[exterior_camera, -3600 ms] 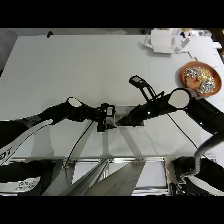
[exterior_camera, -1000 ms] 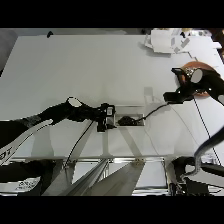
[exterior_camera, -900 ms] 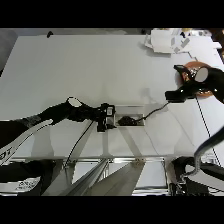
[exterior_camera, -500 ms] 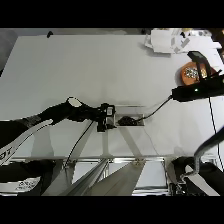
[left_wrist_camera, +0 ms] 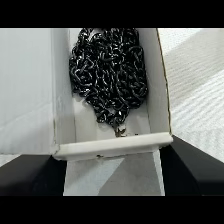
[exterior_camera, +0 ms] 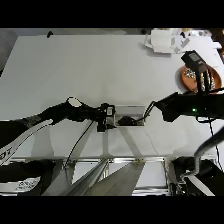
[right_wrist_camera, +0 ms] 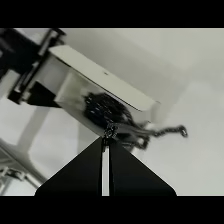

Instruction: Fold the box and place the chain.

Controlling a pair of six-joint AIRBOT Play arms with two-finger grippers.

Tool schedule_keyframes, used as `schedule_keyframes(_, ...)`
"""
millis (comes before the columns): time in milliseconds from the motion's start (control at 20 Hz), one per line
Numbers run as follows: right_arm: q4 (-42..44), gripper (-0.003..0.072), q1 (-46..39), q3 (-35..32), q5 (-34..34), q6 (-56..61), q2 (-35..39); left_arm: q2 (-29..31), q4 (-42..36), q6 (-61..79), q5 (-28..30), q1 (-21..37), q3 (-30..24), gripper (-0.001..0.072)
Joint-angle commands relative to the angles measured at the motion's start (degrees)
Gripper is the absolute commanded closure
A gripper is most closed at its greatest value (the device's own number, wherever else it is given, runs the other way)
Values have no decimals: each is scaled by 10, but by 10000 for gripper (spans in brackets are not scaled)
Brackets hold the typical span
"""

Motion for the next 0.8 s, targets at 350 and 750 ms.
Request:
schedule_keyframes(350,41,667,117,-42,-165,0,-6,0,0,0,0,0,0,601)
schedule_keyframes(750,43,667,119,-88,-164,1,-100,0,0,0,0,0,0,601)
